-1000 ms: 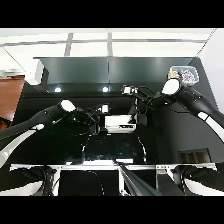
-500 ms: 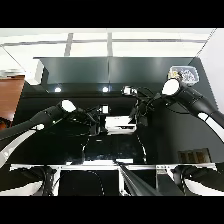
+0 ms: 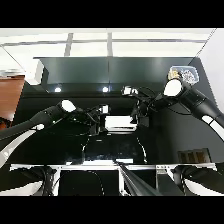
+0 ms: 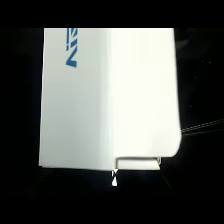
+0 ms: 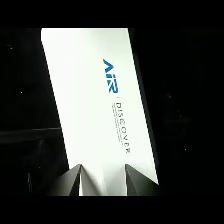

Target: Fold the box and place the chain.

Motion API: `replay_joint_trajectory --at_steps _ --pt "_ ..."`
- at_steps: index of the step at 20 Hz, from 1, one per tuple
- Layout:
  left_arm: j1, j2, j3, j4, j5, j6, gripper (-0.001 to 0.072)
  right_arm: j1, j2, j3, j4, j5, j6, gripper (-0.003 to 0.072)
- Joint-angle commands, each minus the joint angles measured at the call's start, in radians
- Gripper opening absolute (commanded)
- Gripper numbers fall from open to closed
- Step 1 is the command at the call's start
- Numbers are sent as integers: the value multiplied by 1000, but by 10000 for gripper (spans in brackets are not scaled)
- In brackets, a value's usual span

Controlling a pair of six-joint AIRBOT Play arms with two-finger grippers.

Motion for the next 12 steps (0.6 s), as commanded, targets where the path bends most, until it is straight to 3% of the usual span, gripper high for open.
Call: replay_joint_trajectory --at_steps 1,12 --pt "0 0 0 0 -1 1 349 2 4 -3 -21 -26 12 296" --pt "0 0 0 0 -1 1 349 2 3 -31 -20 -15 11 293"
